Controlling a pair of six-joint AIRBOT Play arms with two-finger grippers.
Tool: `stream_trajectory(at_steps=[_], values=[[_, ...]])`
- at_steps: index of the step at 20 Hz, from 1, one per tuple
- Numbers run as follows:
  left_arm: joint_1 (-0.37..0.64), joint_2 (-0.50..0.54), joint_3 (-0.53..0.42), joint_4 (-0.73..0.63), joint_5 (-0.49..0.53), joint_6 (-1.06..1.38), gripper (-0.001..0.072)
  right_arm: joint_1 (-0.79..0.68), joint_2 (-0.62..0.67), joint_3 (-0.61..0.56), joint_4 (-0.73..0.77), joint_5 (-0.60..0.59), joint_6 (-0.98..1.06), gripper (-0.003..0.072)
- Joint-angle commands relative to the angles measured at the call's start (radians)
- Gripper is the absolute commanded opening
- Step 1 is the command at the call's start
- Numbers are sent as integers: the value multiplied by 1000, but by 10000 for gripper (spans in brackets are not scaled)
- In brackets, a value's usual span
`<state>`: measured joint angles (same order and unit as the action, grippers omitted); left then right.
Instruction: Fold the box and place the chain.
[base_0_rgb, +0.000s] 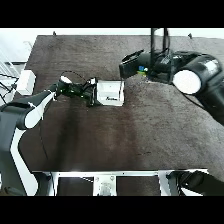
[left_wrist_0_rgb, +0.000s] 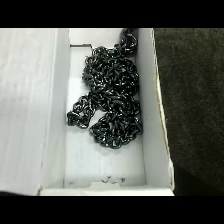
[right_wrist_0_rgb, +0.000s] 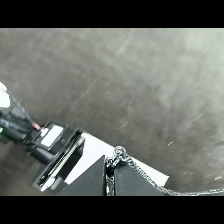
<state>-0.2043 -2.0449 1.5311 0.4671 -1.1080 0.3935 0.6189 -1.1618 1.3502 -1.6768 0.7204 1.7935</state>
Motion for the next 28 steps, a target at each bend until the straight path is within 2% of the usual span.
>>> stream_trajectory(at_steps=[1,5,12,16,17,18,19,23,25,27,28], values=[[1,0,0,0,0,0,476,10,-97,-12,63,-39,14,10],[1,0,0,0,0,0,476,14,-249,-12,152,-145,14,10],[1,0,0,0,1,0,476,13,-450,-13,181,-147,5,10],[1,0,0,0,1,0,476,-6,-473,-13,167,-145,1,15],[1,0,0,0,1,0,476,-15,-466,-13,156,-136,2,105],[1,1,0,0,0,0,476,-27,-449,-13,149,-106,2,333],[1,0,0,0,0,0,476,-42,-424,-13,145,-76,1,468],[1,0,0,0,0,0,476,-140,-306,-15,-23,20,2,473],[1,0,0,0,1,0,476,-245,-289,-26,-37,20,5,474],[1,0,0,0,1,0,476,-370,-319,-58,-22,-56,54,477],[1,0,0,0,1,0,476,-426,-351,-71,15,-114,58,507]])
